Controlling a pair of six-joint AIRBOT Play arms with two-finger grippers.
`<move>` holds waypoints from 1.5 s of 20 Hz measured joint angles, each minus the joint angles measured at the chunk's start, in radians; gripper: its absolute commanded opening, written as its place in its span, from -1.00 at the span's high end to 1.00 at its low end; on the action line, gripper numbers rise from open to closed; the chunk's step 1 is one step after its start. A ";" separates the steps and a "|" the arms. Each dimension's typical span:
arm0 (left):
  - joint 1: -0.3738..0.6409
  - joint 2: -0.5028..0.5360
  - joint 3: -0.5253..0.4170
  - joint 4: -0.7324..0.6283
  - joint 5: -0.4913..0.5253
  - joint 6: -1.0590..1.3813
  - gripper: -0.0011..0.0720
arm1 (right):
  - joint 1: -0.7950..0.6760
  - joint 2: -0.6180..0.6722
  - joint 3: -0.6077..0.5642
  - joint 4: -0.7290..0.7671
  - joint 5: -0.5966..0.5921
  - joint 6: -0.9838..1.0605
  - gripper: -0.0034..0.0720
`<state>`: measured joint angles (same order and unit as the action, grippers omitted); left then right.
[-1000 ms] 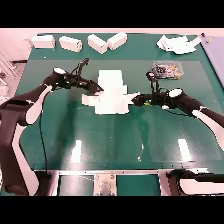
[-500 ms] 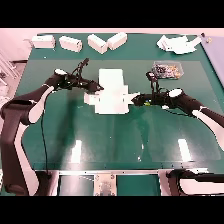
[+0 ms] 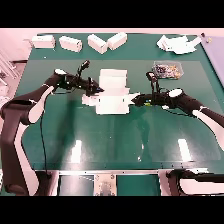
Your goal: Fold the box and place the chain.
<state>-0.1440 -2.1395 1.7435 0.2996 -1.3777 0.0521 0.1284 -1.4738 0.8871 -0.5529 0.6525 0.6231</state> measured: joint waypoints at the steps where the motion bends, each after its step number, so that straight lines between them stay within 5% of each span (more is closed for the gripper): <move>1: 0.000 0.000 -0.001 0.000 -0.004 0.046 0.92 | 0.000 0.000 0.000 0.000 0.000 0.000 0.91; 6: -0.002 0.000 -0.002 -0.002 0.003 0.200 0.92 | -0.021 0.000 0.000 0.005 0.006 0.001 0.90; 9: -0.002 0.000 -0.002 -0.003 0.009 0.248 0.92 | -0.051 0.000 0.000 0.002 0.004 0.002 0.59; 20: -0.002 -0.033 -0.002 -0.015 0.023 0.336 0.92 | -0.123 0.000 0.000 0.006 0.007 0.015 0.57; 22: -0.001 -0.034 -0.002 -0.008 0.026 0.340 0.92 | -0.124 0.000 0.000 -0.001 0.008 0.029 -0.07; 23: 0.001 -0.035 -0.002 0.003 0.034 0.342 0.92 | -0.127 0.000 0.000 -0.007 0.006 0.032 -0.21; 30: 0.000 -0.035 -0.001 0.035 0.032 0.330 0.92 | -0.145 0.000 0.010 0.000 0.009 0.047 -0.22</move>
<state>-0.1440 -2.1746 1.7424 0.3344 -1.3460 0.3820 -0.0166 -1.4738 0.8967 -0.5533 0.6613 0.6701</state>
